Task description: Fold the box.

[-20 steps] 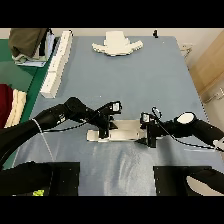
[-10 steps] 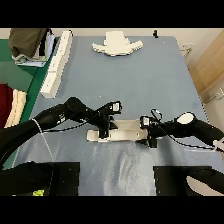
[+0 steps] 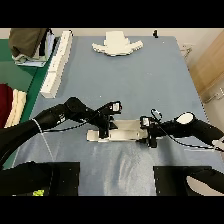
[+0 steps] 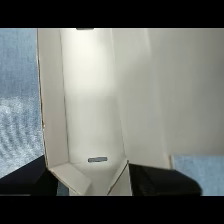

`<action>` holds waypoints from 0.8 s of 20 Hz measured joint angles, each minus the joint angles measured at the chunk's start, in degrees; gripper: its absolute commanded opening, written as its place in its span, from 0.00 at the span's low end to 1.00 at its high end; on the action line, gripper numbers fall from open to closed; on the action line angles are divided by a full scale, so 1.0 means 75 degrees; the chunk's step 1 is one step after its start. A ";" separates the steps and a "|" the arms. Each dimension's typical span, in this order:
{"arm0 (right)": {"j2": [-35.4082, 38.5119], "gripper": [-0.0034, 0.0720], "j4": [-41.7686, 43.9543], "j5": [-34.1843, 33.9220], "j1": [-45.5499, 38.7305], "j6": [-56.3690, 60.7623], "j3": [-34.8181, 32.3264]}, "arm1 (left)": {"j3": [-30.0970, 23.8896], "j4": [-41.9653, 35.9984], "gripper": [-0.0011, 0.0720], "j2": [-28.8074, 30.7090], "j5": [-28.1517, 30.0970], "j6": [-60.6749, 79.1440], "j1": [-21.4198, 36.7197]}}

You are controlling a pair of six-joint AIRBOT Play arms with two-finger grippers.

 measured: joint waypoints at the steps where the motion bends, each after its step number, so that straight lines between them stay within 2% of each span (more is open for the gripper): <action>1: -0.0003 0.83 0.0000 0.0006 0.0000 0.0000 0.0000 | 0.0000 0.0000 0.03 0.0000 0.0000 0.0000 0.0000; 16: 0.0108 0.84 0.0041 0.0079 0.0000 0.0458 0.0000 | 0.0000 0.0003 0.03 0.0000 0.0000 0.0000 0.0000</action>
